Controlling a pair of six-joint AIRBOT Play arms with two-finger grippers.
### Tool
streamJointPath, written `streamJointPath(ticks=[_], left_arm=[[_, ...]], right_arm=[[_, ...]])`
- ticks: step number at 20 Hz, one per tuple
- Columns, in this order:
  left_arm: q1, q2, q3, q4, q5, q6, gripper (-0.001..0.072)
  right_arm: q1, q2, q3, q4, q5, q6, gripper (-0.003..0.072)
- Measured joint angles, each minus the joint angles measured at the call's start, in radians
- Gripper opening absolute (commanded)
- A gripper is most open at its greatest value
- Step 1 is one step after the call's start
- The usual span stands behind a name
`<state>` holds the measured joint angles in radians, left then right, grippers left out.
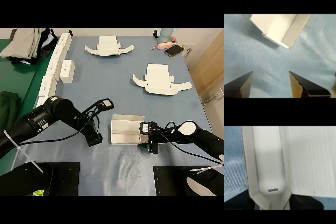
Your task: Fold the box.
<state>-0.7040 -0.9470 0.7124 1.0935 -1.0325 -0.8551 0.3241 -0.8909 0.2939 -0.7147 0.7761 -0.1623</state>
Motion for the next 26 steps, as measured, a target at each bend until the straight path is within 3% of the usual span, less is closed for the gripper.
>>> streamJointPath(ticks=[6, 10, 16, 26], left_arm=[[0.043, -0.005, -0.204, -0.282, 0.281, 0.728, 0.072], [0.048, -0.068, -0.257, -0.496, 0.369, 0.991, 0.072], [0.048, -0.137, -0.274, -0.699, 0.417, 1.163, 0.072], [-0.005, -0.206, -0.262, -0.824, 0.472, 1.241, 0.072]], right_arm=[[0.0, 0.0, 0.0, 0.0, 0.0, 0.0, 0.0464], [0.0, 0.0, 0.0, 0.0, 0.0, 0.0, 0.0464], [0.0, 0.0, 0.0, 0.0, 0.0, 0.0, 0.0464], [0.0, 0.0, 0.0, 0.0, 0.001, 0.0, 0.0464]])
